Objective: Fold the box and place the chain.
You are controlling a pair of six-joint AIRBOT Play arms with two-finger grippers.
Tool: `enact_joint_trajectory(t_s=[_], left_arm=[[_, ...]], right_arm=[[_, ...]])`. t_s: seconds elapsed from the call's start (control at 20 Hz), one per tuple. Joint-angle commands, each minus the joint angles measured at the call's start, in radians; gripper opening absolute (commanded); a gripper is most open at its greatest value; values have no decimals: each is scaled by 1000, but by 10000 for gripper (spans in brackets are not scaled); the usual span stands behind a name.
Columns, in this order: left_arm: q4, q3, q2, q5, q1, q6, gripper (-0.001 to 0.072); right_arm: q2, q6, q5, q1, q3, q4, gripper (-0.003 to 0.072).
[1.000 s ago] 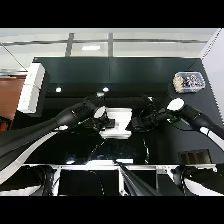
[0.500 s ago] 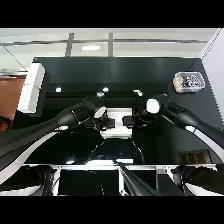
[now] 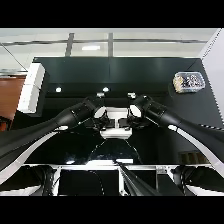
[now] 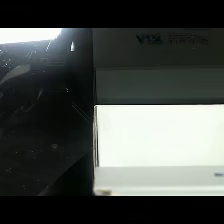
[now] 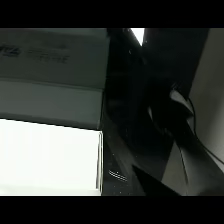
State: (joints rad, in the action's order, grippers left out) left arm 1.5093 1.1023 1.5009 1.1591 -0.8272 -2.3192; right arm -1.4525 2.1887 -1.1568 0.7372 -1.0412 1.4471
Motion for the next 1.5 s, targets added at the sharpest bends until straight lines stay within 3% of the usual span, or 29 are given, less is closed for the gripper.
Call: enact_joint_trajectory(t_s=[0.0,0.05,0.1,0.35,0.4,0.45,0.65,0.85,1.0,1.05,1.1,1.3,1.35,1.45], left_arm=[[0,1,0,2,1,0,26],[0,1,0,2,1,0,26],[0,1,0,2,1,0,26],[0,1,0,2,1,0,26],[0,1,0,3,1,0,26],[0,1,0,3,1,0,26],[0,1,0,2,1,0,26],[0,1,0,2,1,0,26],[0,1,0,2,1,0,26],[1,1,0,2,1,0,26],[0,1,0,2,1,0,26],[1,1,0,-2,1,0,26],[2,1,0,-5,1,0,26],[0,1,0,-6,1,0,26]], right_arm=[[-20,35,-5,7,-5,1,214],[-21,35,6,7,-5,0,84],[-20,35,11,7,-5,-4,17],[-19,34,13,7,-5,-6,23],[-14,33,13,6,-5,-6,205],[-8,26,13,4,-5,-6,320],[82,-68,-11,0,-7,2,324],[315,-186,-37,-58,-21,53,324],[451,-185,-61,-191,-23,446,327],[452,-186,-59,-258,-23,547,422],[442,-214,-6,-351,-15,566,720],[301,-319,290,-753,-12,307,720],[238,-319,320,-826,-46,238,720],[69,-319,262,-929,-184,158,720]])
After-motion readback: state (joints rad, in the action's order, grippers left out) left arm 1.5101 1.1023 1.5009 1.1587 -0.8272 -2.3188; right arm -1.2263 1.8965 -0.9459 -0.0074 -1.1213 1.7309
